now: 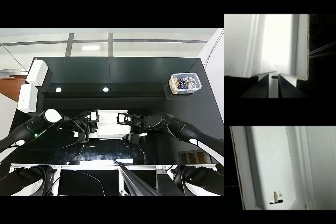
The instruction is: Fold the box and place the chain.
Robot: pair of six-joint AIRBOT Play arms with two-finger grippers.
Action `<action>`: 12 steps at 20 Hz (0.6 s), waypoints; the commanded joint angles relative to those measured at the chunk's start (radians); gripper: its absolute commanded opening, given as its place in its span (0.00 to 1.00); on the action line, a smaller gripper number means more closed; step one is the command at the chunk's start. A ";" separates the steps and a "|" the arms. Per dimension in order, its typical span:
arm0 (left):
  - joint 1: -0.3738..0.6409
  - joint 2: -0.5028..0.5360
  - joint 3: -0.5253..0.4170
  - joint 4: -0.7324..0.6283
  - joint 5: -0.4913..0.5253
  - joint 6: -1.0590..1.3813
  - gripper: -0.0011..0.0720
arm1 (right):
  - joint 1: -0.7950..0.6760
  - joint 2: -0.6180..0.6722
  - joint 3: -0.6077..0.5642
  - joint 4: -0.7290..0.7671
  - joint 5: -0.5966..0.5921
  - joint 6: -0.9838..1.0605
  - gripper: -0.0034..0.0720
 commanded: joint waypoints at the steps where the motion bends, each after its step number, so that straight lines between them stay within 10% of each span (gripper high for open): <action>1: 0.000 -0.001 0.000 -0.042 0.000 0.002 0.20 | 0.000 0.000 0.000 0.000 0.001 0.000 0.67; 12: -0.051 -0.068 -0.001 -0.010 0.024 0.002 0.07 | 0.000 0.000 0.000 0.000 0.000 0.000 0.67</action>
